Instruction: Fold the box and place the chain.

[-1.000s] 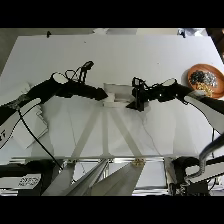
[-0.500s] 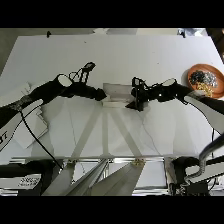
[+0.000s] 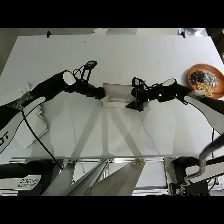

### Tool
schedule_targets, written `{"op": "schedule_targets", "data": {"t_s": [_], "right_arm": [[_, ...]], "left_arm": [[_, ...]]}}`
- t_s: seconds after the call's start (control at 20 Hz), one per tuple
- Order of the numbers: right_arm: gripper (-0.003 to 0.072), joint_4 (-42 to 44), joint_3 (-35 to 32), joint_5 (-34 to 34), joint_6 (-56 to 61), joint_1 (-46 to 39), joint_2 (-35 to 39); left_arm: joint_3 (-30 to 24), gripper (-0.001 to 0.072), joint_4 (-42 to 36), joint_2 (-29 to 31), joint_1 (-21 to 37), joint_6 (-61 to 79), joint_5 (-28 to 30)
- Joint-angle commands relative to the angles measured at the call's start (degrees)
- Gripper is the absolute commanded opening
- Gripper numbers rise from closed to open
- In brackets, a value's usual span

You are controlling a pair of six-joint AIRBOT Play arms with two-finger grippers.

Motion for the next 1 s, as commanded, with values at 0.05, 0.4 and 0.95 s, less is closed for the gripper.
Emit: {"op": "schedule_targets", "data": {"t_s": [0.05,0.4,0.95], "right_arm": [[0.0457,-0.02,0.04,0.00,0.00,-0.02,-0.02],[0.0457,-0.04,0.04,0.00,0.02,-0.02,-0.02],[0.0457,-0.02,0.04,0.00,0.02,-0.02,-0.02]], "left_arm": [[5.38,0.0353,8.85,-2.32,-2.80,-9.55,-5.49],[12.17,0.0350,15.45,-6.88,-6.34,-21.64,-10.84],[12.55,0.0011,17.86,-8.83,-7.39,-31.58,-12.83]]}}
